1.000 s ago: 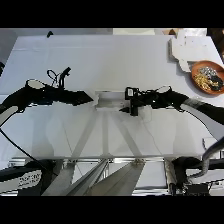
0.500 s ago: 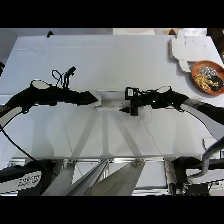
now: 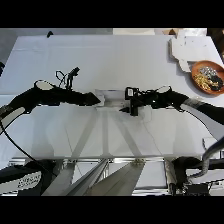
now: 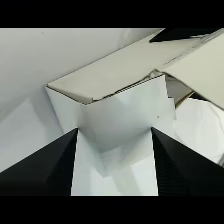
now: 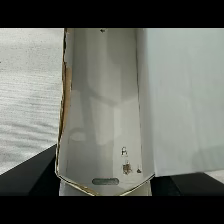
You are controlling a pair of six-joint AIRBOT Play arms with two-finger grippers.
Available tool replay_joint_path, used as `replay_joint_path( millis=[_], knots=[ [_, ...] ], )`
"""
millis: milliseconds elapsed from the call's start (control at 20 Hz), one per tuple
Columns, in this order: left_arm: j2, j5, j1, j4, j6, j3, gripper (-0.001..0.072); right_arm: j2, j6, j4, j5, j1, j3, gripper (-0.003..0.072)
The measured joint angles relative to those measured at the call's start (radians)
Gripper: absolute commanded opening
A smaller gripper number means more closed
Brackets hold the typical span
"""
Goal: Fold the box and place the chain.
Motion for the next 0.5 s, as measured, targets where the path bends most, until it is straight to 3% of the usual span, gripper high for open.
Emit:
replay_joint_path(
  millis=[500],
  knots=[
    [0.000, 0.090, -0.002, 0.061, -0.034, 0.000, 0.0522, 0.000, 0.000, 0.000, 0.000, 0.000, 0.000, 0.0476]
  ],
)
